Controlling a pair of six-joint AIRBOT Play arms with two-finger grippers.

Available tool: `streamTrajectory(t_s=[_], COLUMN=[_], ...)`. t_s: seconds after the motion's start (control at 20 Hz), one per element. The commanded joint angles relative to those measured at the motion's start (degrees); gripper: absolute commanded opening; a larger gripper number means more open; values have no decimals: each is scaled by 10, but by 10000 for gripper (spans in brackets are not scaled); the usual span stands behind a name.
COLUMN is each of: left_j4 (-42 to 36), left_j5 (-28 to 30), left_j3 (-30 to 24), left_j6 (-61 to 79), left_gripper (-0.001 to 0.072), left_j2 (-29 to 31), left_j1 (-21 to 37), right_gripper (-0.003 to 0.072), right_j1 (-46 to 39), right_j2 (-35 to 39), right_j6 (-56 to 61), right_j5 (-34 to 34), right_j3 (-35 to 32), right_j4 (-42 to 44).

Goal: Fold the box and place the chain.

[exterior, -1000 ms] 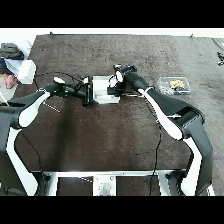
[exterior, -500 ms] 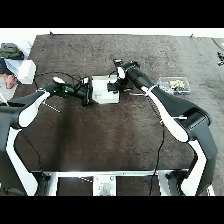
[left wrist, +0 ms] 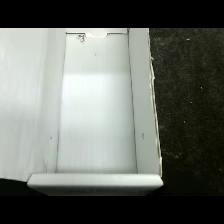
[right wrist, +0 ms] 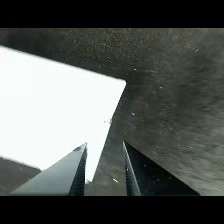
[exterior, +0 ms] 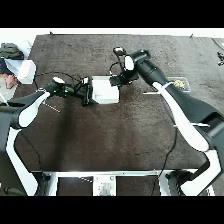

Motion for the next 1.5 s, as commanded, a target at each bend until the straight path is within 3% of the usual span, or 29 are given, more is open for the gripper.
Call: streamTrajectory(t_s=[0.0,0.15,0.3,0.7,1.0,1.3,1.45], left_j4=[0,0,0,0,0,0,0], left_j5=[1,1,1,1,1,1,1], left_j3=[0,0,0,0,0,0,0], left_j6=[0,0,0,0,0,0,0], left_gripper=[355,354,355,355,354,354,354], left_j2=[0,0,0,0,0,0,0], left_j1=[0,0,0,0,0,0,0], right_gripper=[299,300,300,274,273,271,221], right_j1=[-28,-89,-178,-362,-372,-372,-372], right_j2=[86,172,200,128,21,-3,-9], right_j6=[-38,-38,-42,-179,-209,-214,-214], right_j5=[-83,-198,-229,-217,-121,-103,-102], right_j3=[-87,-224,-278,-265,-164,-158,-158], right_j4=[-14,-13,-1,134,137,136,136])
